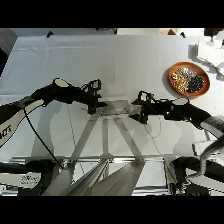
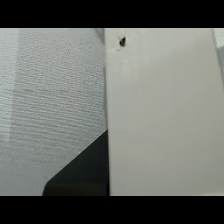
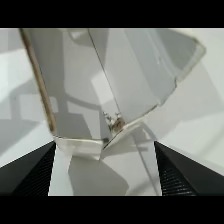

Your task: Fold the box and place the chain.

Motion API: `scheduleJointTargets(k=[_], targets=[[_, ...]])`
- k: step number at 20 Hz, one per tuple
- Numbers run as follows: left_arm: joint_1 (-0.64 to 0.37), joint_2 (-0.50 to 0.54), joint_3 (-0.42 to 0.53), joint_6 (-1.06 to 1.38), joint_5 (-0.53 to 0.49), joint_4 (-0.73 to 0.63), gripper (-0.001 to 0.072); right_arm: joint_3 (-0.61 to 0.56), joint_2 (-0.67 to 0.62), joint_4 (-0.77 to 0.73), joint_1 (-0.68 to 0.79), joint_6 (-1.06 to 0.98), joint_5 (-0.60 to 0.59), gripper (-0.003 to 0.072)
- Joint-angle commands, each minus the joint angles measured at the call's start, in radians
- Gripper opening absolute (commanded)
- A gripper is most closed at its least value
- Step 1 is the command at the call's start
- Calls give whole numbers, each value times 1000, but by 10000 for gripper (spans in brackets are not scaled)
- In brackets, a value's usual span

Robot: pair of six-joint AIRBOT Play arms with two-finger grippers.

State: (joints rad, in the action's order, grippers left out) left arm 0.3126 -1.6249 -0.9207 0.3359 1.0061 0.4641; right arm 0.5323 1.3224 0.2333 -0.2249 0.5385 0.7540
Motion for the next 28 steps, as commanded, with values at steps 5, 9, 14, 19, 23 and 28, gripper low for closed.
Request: scheduleJointTargets(k=[5,9,14,19,23,28], targets=[[0,0,0,0,0,0,12,76,117,-22,3,158,90,689],[0,0,0,0,0,0,12,102,134,22,3,204,138,689],[0,0,0,0,0,0,12,146,202,13,3,190,200,689],[0,0,0,0,0,0,12,148,204,0,-1,179,189,689],[0,0,0,0,0,0,12,148,201,19,-32,162,143,689],[0,0,0,0,0,0,12,148,200,31,-38,161,140,689]])
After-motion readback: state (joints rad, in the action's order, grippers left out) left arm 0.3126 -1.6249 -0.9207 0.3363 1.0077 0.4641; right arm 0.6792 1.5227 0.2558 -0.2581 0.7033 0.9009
